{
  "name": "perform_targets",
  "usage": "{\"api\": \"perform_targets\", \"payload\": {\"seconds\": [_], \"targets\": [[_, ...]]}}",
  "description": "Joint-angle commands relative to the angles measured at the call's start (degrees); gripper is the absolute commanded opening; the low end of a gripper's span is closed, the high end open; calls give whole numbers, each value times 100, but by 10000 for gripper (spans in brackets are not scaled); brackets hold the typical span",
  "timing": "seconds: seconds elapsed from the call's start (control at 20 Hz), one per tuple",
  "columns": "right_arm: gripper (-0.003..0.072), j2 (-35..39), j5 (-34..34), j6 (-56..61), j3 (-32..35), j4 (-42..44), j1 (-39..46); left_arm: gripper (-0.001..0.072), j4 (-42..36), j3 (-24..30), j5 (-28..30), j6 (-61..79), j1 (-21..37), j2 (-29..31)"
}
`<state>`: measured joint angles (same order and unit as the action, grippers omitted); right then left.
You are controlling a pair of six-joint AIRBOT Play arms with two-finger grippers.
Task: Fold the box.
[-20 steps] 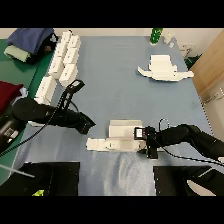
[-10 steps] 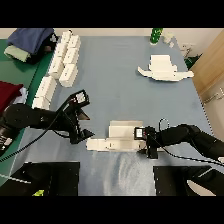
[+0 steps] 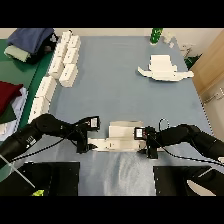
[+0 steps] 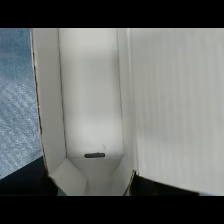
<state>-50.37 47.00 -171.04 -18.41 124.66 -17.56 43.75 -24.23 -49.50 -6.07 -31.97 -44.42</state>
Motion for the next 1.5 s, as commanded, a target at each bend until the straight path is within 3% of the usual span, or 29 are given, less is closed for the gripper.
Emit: {"api": "perform_targets", "payload": {"seconds": [0.0,0.15,0.2,0.25,0.4,0.45,0.5,0.6,0.65,0.7,1.1,1.15,1.2,1.25,1.45], "targets": [[542,7,-2,2,2,2,-2,686,-577,155,601,695,-509,-402],[542,7,0,2,2,2,-2,684,-654,155,835,697,-684,-667],[542,7,0,2,2,2,-2,649,-667,155,907,697,-734,-723],[542,7,0,2,2,2,-2,542,-710,155,973,704,-787,-785],[542,7,0,2,2,2,-2,524,-1239,155,1191,1150,-992,-1021],[542,7,0,2,2,2,-2,416,-1403,153,1316,1228,-1060,-1104],[542,7,0,2,2,2,-2,236,-1421,149,1373,1279,-1115,-1169],[543,7,0,2,2,2,-2,214,-1423,149,1519,1272,-1178,-1213],[542,7,0,2,2,2,-2,96,-1421,149,1600,1274,-1202,-1213],[542,7,0,4,2,2,-2,62,-1425,146,1615,1272,-1228,-1213],[542,7,0,2,2,2,-2,67,-2144,151,2000,1613,-1589,-1220],[543,7,0,2,2,2,-2,150,-2144,155,1978,1606,-1589,-1226],[542,7,0,2,2,2,-2,463,-2144,155,1932,1541,-1589,-1237],[542,7,0,4,2,2,-2,547,-2144,155,1893,1508,-1589,-1237],[542,7,0,2,2,2,-2,545,-2144,155,1882,1504,-1587,-1235]]}}
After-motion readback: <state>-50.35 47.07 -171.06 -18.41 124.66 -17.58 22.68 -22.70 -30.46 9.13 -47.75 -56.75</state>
